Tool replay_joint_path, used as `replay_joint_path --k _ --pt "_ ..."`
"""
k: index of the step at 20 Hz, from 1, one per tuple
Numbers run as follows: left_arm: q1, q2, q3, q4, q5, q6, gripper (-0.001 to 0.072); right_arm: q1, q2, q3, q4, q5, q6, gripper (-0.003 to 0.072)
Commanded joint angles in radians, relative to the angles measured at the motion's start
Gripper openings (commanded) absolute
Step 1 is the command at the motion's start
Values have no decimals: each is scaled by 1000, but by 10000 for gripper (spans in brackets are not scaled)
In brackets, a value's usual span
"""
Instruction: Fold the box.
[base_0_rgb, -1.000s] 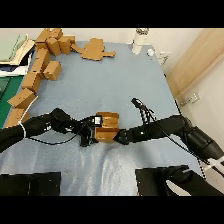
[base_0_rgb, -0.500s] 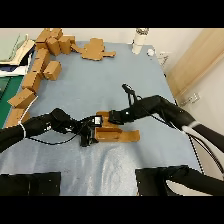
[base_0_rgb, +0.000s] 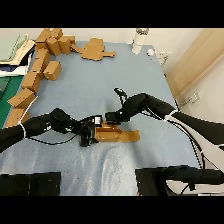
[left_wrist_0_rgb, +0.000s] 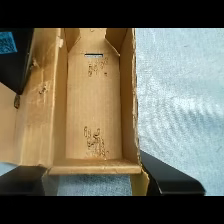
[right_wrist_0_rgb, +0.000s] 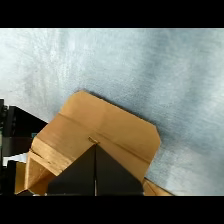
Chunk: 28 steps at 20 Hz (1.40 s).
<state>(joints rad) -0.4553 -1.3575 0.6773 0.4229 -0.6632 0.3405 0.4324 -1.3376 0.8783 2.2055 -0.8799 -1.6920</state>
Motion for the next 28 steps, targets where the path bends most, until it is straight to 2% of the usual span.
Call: replay_joint_path --k 1,14,17,19,21,23,25,27,28 --pt "0 0 1 0 0 0 466 11 -10 2 -6 -3 -11 4" --pt "0 0 1 0 0 0 466 56 -10 2 -33 8 -10 3" --pt "0 0 1 0 0 0 467 47 18 21 -79 3 -10 3" --pt "0 0 1 0 0 0 466 34 90 49 -137 -19 -10 3" --pt "0 0 1 0 0 0 466 34 210 57 -261 -56 16 3" --pt "0 -1 1 0 0 0 466 35 323 28 -355 -117 35 3" --pt "0 0 1 0 0 0 466 42 434 -51 -374 -180 11 3" --pt "0 0 1 0 0 0 466 82 535 -154 -305 -271 -243 4" --pt "0 0 1 0 0 0 467 104 571 -201 -296 -292 -360 118"
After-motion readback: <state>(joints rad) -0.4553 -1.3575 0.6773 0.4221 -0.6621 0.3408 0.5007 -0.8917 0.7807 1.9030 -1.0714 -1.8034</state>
